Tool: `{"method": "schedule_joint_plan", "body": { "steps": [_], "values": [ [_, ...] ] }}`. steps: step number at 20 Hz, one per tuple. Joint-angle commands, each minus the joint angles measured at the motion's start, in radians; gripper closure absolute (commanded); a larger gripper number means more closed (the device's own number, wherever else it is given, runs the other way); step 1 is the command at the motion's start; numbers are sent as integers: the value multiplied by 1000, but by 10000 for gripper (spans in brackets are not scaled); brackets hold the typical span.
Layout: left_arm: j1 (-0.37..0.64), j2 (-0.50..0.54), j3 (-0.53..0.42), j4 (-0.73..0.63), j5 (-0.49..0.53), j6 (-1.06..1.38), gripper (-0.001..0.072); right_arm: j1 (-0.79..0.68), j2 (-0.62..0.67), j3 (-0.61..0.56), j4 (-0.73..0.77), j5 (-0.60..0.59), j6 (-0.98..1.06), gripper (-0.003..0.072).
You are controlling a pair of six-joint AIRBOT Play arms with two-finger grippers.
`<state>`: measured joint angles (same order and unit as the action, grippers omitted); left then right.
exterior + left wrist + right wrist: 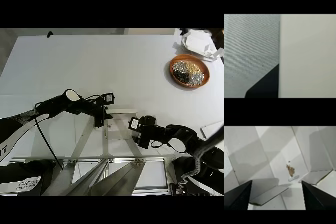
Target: Fold the box and place the chain.
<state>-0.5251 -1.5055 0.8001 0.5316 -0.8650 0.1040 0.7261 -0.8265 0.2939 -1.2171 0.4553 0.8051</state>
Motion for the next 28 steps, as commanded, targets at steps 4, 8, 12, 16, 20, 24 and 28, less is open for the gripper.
{"method": "schedule_joint_plan", "body": {
  "steps": [4,8,12,16,20,24,28],
  "values": [
    [0,0,0,0,0,0,698,-31,96,1,-15,44,-2,-9],
    [0,0,0,0,0,0,698,-23,160,0,-50,194,-1,-7],
    [0,0,0,0,0,0,698,17,153,-47,-70,148,-1,-8],
    [0,0,0,0,0,0,698,23,95,-63,-69,39,2,-8],
    [0,0,0,0,0,0,698,-58,66,-52,-33,-27,-4,-8],
    [0,0,0,0,0,0,698,-149,66,-20,51,66,-225,-8],
    [0,0,0,0,0,0,698,-150,66,-20,108,47,-318,-7]
  ]
}}
